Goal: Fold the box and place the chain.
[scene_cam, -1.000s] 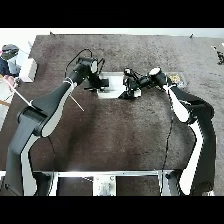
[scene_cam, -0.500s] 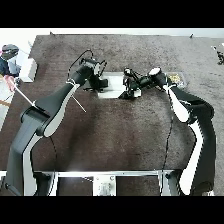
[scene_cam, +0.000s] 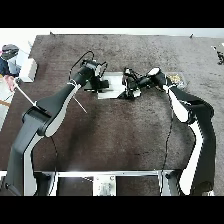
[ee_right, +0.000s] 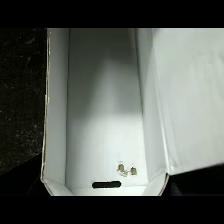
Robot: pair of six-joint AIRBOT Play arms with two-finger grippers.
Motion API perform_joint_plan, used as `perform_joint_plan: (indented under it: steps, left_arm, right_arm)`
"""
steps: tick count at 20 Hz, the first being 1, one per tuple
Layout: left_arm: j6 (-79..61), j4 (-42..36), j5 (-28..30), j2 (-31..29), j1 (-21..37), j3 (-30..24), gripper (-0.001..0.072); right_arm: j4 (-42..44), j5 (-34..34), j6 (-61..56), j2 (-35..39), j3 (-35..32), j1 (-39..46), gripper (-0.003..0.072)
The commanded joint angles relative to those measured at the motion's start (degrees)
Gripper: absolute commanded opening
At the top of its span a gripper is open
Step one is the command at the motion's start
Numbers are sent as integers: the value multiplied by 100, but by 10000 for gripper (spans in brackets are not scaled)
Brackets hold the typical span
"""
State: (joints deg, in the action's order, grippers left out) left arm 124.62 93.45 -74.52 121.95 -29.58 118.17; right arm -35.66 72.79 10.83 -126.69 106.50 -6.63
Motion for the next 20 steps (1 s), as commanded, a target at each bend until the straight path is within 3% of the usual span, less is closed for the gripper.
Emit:
perform_joint_plan:
  steps: [1, 2, 4, 6, 13, 18, 20]
  left_arm:
    - [-96, -22, 63, 7, -2, -2, 12]
    - [-227, -33, 92, 4, 0, -2, 63]
    - [-461, -208, 142, -48, 0, -2, 397]
    - [-870, -286, 170, -162, 0, 2, 496]
    - [-1786, -354, -109, -894, 109, 42, 496]
    - [-3086, -881, -87, -1508, 358, 39, 495]
    - [-3281, -710, 55, -1646, 437, 39, 495]
  right_arm:
    - [-11, 7, -11, 0, 4, 4, 465]
    - [-11, 7, -11, 0, 4, 4, 465]
    - [-11, 7, -11, 0, 4, 4, 465]
    - [-11, 7, -11, 0, 4, 4, 465]
    - [-11, 7, -11, 0, 4, 4, 465]
    - [-11, 7, -11, 0, 4, 4, 465]
    - [-11, 4, -11, 0, 4, 4, 465]
